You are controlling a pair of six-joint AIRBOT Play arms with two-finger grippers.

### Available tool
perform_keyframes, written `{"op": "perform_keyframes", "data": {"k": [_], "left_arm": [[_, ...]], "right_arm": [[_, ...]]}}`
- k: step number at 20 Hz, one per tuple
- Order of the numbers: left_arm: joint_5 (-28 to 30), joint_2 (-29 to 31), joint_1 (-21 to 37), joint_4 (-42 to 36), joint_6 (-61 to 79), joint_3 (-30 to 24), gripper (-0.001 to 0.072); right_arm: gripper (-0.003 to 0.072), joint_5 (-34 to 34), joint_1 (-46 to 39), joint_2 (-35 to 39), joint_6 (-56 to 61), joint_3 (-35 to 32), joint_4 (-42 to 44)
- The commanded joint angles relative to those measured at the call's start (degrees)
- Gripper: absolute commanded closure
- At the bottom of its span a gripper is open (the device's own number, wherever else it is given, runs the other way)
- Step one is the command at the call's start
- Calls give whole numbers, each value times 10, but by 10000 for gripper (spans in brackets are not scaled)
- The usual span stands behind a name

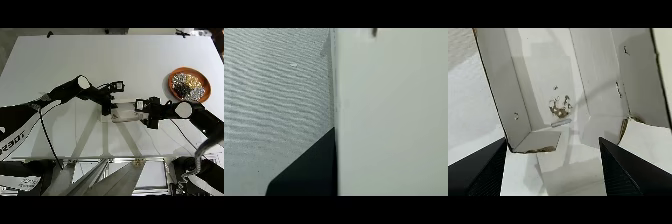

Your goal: Fold the box and place the chain.

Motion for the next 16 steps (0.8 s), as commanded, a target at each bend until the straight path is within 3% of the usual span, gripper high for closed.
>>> {"op": "perform_keyframes", "data": {"k": [1,16], "left_arm": [[0,0,0,0,0,0,696],[0,0,0,0,0,0,696]], "right_arm": [[57,0,0,0,-1,1,0],[58,-7,0,0,-59,4,9]]}}
